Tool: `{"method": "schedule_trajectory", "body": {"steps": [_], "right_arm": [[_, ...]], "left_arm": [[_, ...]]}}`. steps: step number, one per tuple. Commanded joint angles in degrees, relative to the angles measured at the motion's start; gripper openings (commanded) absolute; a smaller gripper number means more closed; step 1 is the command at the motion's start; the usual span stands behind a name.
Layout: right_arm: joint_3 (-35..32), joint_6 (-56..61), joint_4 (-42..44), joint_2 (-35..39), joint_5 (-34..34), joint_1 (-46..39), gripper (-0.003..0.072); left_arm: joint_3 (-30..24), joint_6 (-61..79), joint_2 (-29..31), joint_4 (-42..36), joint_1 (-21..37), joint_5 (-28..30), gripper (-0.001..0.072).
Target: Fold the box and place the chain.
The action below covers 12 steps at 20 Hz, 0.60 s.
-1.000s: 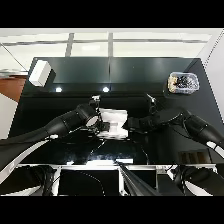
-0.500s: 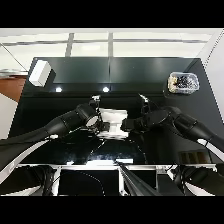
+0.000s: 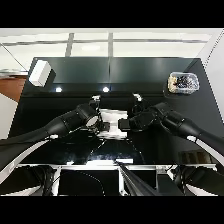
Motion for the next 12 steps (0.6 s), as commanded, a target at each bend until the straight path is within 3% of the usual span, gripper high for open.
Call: {"method": "schedule_trajectory", "body": {"steps": [1,2,3,5,6,12], "right_arm": [[0.8,4.5,-4.7,-0.6,-3.2,1.7,0.0459],[0.8,4.9,-4.8,-0.6,-3.5,2.1,0.0459],[0.8,5.4,-4.8,-0.6,-3.4,2.5,0.0387],[0.8,6.7,-5.0,-0.6,-3.2,3.7,0.0384],[0.8,6.9,-5.0,-0.6,-3.1,4.2,0.0337],[3.1,10.8,-8.4,-1.2,-3.9,5.5,0.0299]], "left_arm": [[0.0,0.0,0.0,0.0,0.0,0.0,0.0028],[0.0,0.0,0.0,0.0,0.0,0.0,0.0028],[0.0,0.0,0.0,0.0,0.0,0.0,0.0028],[0.0,0.0,0.0,0.0,0.0,0.0,0.0028],[0.0,0.0,0.0,0.1,0.0,0.0,0.0028],[0.0,0.0,0.0,0.1,0.0,0.1,0.0028]]}}
